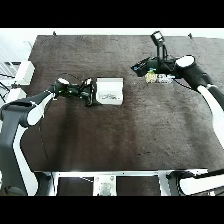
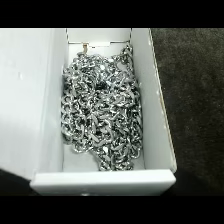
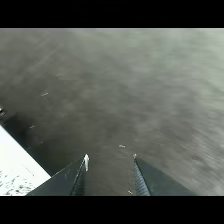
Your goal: Fold the box and place the chain.
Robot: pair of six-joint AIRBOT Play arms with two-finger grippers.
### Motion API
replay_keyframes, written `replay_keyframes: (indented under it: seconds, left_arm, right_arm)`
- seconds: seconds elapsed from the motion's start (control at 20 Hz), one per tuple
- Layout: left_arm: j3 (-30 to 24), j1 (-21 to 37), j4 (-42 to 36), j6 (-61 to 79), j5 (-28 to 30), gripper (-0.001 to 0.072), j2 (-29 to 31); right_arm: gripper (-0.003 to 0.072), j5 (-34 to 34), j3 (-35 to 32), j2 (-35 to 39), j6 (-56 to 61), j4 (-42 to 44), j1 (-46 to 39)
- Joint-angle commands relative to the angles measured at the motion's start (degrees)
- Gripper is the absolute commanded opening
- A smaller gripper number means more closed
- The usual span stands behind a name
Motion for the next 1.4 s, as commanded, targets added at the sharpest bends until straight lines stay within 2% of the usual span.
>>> replay_keyframes:
  seconds: [0.0, 0.1, 0.25, 0.4, 0.65, 0.75, 1.2, 1.35]
  left_arm:
    - [0.04, 0.02, 0.0, 0.02, 0.02, 0.0351, 0.04]
    - [0.04, 0.02, -0.02, 0.02, 0.0, 0.0351, 0.04]
    - [0.04, 0.02, 0.0, 0.02, 0.02, 0.0351, 0.04]
    - [0.04, 0.02, 0.0, 0.02, 0.02, 0.0351, 0.04]
    - [0.04, 0.02, -0.02, 0.02, 0.02, 0.0351, 0.04]
    - [0.04, 0.02, 0.0, 0.02, 0.02, 0.0351, 0.04]
    - [0.04, 0.02, -0.02, 0.02, 0.02, 0.0351, 0.04]
    - [0.04, 0.02, -0.02, 0.02, 0.02, 0.0351, 0.04]
  right_arm:
    - [0.0332, 12.11, 8.87, -10.05, -6.86, 5.2, -0.11]
    - [0.0332, 16.44, 11.63, -12.55, -6.84, 4.98, 0.96]
    - [0.0333, 18.01, 11.72, -12.7, -6.84, 1.7, 2.71]
    - [0.0334, 23.65, 11.74, -12.7, -6.86, 1.46, 3.89]
    - [0.0338, 28.89, 11.76, -12.68, -7.91, 0.07, 4.59]
    - [0.0373, 30.77, 11.72, -12.7, -7.93, -0.04, 4.72]
    - [0.0378, 29.94, 11.56, -14.16, -10.97, -3.91, 7.76]
    - [0.0443, 28.61, 11.56, -14.86, -11.39, -4.94, 8.44]
